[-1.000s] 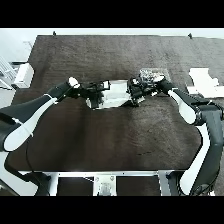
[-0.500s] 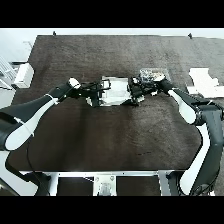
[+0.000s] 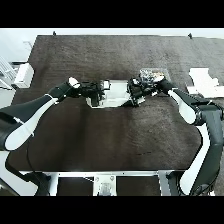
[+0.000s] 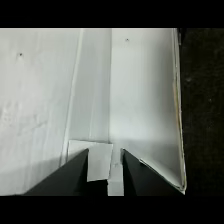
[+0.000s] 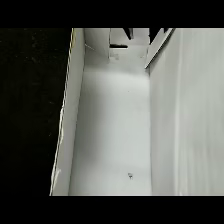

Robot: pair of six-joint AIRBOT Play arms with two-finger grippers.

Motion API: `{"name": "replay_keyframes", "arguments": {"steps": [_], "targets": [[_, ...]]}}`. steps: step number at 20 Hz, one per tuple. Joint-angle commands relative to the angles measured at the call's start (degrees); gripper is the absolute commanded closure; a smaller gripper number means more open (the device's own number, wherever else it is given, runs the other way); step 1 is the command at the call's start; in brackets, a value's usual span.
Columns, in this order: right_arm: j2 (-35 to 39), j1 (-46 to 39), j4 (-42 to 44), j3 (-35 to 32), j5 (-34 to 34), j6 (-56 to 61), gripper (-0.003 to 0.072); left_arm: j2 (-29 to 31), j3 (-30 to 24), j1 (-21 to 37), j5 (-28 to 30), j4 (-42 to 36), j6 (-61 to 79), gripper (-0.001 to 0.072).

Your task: Fold the box and place the chain.

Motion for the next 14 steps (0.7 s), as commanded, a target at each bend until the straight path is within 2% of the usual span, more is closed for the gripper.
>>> {"name": "replay_keyframes", "arguments": {"steps": [1, 4, 5, 6, 10, 14], "targets": [[-0.02, 0.02, 0.31, 0.02, -0.68, 0.17, 0.0233, 0.0, -0.04, 0.17, -1.66, 0.22, 1.18, 0.0538], [-0.02, 0.02, 0.31, 0.02, -0.68, 0.17, 0.0233, 0.0, -0.04, 2.54, -6.14, -0.2, 1.22, 0.0552], [-0.02, 0.02, 0.31, 0.02, -0.68, 0.17, 0.0233, 0.0, -0.04, 4.07, -8.17, -1.62, 1.25, 0.067], [-0.02, 0.02, 0.31, 0.02, -0.68, 0.17, 0.0233, 0.02, -0.04, 5.99, -10.84, -4.61, 2.14, 0.0689], [-0.02, 0.02, 0.31, 0.02, -0.68, 0.17, 0.0233, 0.83, -0.02, 12.33, -18.43, -17.79, 8.48, 0.0691], [-0.02, 0.02, 0.31, 0.02, -0.68, 0.17, 0.0233, 1.9, -0.09, 15.67, -24.0, -19.1, 6.32, 0.0692]]}}
